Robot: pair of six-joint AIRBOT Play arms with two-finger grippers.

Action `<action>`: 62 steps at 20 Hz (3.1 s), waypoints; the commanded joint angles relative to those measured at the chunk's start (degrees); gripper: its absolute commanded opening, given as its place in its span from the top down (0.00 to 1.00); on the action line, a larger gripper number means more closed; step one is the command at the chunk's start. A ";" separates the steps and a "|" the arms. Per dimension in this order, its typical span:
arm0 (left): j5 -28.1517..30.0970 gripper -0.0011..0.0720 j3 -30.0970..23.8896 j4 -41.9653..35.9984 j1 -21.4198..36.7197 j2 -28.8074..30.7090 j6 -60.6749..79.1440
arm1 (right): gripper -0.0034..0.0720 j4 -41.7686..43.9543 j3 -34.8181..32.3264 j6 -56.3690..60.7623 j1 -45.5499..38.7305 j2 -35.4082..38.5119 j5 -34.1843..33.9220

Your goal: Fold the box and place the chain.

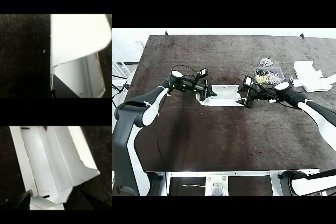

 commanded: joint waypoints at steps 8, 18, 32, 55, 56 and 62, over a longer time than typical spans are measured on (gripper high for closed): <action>-0.09 0.96 0.00 0.02 0.07 -0.04 0.00 | 0.05 -0.52 12.39 -0.13 -3.67 -11.02 17.29; -0.13 0.96 0.00 -0.02 0.07 -0.04 0.00 | 0.05 -3.50 15.58 -3.54 -3.06 -15.87 19.52; -0.11 0.96 0.00 -0.20 0.04 -0.04 0.00 | 0.05 -5.64 21.79 -3.56 -1.84 -21.27 21.68; -0.09 0.96 0.00 -0.33 0.07 -0.04 0.00 | 0.10 -4.33 22.69 -3.56 -0.92 -22.18 22.95; -0.11 0.96 0.00 -0.31 0.07 -0.04 0.00 | 0.02 -4.37 22.71 -4.04 -0.96 -22.18 23.80; -0.09 0.96 0.00 -0.33 0.07 -0.04 0.00 | 0.00 -4.35 22.71 -4.98 -1.31 -22.21 25.03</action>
